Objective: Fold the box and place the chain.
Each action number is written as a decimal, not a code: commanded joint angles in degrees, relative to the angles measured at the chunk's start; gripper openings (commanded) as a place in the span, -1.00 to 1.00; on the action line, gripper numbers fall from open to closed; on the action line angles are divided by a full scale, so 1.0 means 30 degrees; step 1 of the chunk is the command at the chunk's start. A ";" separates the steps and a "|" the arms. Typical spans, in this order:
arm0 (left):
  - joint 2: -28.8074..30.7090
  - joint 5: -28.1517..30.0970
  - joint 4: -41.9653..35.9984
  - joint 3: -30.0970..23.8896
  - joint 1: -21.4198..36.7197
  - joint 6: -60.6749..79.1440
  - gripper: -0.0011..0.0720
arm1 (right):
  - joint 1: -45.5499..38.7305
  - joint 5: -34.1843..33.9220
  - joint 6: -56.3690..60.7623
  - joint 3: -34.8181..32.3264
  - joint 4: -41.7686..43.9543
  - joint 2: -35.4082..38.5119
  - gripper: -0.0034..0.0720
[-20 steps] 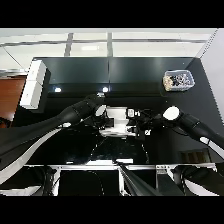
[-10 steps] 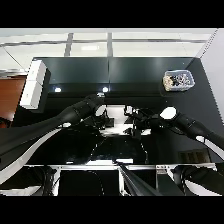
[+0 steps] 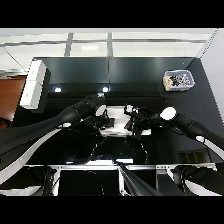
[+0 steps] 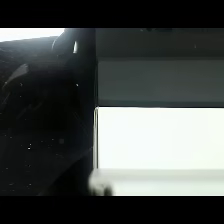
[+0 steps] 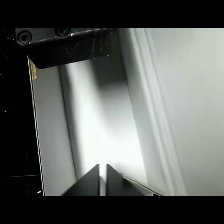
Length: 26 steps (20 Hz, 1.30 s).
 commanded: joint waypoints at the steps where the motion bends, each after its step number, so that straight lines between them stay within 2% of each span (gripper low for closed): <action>1: 0.0007 -0.0029 0.0051 0.0015 0.0000 -0.0007 -0.90 | -0.0117 0.0816 0.3650 0.0058 -0.0721 0.0299 -0.88; 4: 0.0007 -0.0029 0.0044 0.0015 0.0000 -0.0007 -0.91 | -0.1843 0.5428 1.0389 0.1217 -0.2958 0.1508 -0.88; 6: 0.0007 -0.0029 0.0044 0.0015 0.0000 -0.0007 -0.90 | -0.4204 0.8874 1.5868 0.2127 -0.4962 0.2572 -0.88; 8: 0.0007 -0.0036 0.0044 0.0015 0.0000 -0.0007 -0.90 | -0.7227 1.0338 1.8520 0.2040 -0.6477 0.3592 -0.88; 11: 0.0007 -0.0022 0.0051 0.0015 0.0000 -0.0007 -0.91 | -1.1650 0.7905 2.0706 0.0219 -0.5938 0.4131 -0.88; 14: 0.0007 -0.0029 0.0044 0.0015 0.0007 -0.0007 -0.91 | -1.3602 0.4342 2.4086 -0.2863 -0.4313 0.4051 -0.88; 17: 0.0007 -0.0029 0.0051 0.0015 0.0015 -0.0007 -0.91 | -1.3056 0.4044 2.2688 -0.4430 -0.1967 0.3330 -0.88; 19: 0.0007 -0.0029 0.0051 0.0015 0.0015 -0.0007 -0.90 | -1.1861 0.4430 2.1238 -0.4524 -0.1013 0.2448 -0.88; 23: 0.0007 -0.0029 0.0051 0.0015 0.0015 -0.0007 -0.90 | -0.9384 0.3453 1.9445 -0.4488 0.1188 0.0576 -0.88; 26: 0.0007 -0.0029 0.0051 0.0015 0.0015 -0.0007 -0.90 | -0.8400 0.3468 1.7631 -0.4401 0.3497 0.0189 -0.88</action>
